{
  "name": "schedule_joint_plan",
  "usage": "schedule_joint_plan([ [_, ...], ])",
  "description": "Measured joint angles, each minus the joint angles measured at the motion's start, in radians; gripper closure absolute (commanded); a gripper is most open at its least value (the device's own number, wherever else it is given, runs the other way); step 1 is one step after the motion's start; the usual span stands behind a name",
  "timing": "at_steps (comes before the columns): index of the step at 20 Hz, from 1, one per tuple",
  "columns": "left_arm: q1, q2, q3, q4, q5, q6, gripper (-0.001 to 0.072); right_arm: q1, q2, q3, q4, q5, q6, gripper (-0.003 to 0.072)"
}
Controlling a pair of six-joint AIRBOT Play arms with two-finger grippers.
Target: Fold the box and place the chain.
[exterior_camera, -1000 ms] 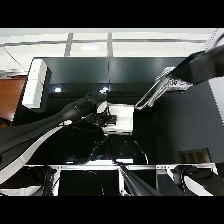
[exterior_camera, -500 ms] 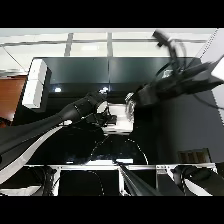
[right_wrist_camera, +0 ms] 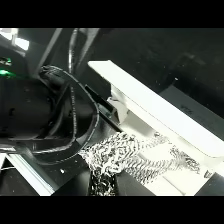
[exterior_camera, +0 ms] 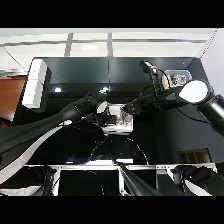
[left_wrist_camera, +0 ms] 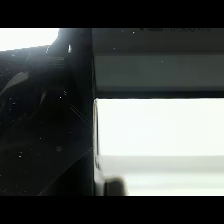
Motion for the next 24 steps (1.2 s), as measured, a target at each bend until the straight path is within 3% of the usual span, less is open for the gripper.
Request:
schedule_joint_plan([
  [7,0.000,0.000,0.000,0.000,0.000,0.000,0.0687,0.010,-0.008,-0.013,-0.010,-0.016,0.004,0.0674],
  [17,0.000,0.000,0.000,0.000,0.000,0.000,0.0687,0.054,-0.095,-0.068,-0.138,-0.066,0.072,0.0671],
  [18,0.000,0.000,0.000,0.000,0.001,0.000,0.0687,0.055,-0.097,-0.069,-0.143,-0.065,0.076,0.0542],
  [19,0.000,0.000,0.000,0.000,0.001,0.000,0.0687,0.056,-0.099,-0.071,-0.145,-0.065,0.082,0.0324],
  [24,0.000,0.000,0.000,0.000,0.002,0.000,0.0687,0.027,-0.089,-0.067,-0.191,-0.031,0.086,0.0322],
])
